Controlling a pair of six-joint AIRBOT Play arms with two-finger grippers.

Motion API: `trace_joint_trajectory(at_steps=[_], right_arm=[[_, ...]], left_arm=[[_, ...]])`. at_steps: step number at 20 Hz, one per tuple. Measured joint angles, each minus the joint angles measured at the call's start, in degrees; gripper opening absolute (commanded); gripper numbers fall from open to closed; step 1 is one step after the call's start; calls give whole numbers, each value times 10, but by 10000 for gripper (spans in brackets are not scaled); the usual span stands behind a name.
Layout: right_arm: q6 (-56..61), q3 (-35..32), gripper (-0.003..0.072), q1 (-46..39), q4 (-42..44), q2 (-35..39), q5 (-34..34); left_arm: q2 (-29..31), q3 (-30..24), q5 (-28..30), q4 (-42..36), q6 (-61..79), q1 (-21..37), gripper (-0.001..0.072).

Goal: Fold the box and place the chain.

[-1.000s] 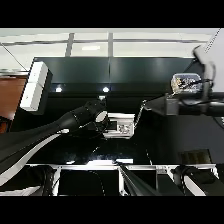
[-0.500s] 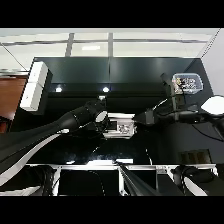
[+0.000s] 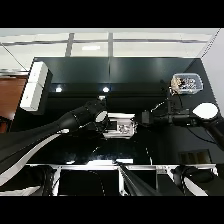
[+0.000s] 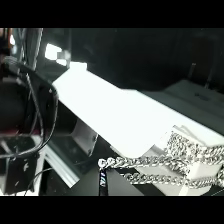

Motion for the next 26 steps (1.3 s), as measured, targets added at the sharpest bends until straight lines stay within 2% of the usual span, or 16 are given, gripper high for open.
trace_joint_trajectory(at_steps=[3,4,5,6,8,11,13,15,17,19,22,26], right_arm=[[0,-1,16,28,2,-23,-19],[0,-1,72,37,2,-30,-29],[0,-2,294,44,3,-36,-41],[0,-2,385,49,3,-40,-51],[1,-1,385,48,4,-44,-58],[0,3,384,-3,-12,-31,-24],[0,5,385,-66,-56,-13,3],[1,4,385,-132,-135,-2,10],[28,-6,388,-188,-236,3,-35],[78,-15,679,-232,-320,1,-113],[120,-4,679,-266,-357,-42,-214],[155,74,679,-281,-328,-166,-256]], left_arm=[[0,0,0,0,0,0,31],[0,0,0,0,0,0,31],[0,0,0,0,0,0,31],[0,0,0,0,0,0,31],[0,0,0,0,0,0,31],[0,0,0,0,0,0,31],[0,0,0,0,0,0,31],[0,0,0,0,0,0,31],[0,0,0,0,0,0,31],[0,0,0,0,0,0,31],[0,0,0,0,0,0,31],[0,0,0,0,0,0,31]])
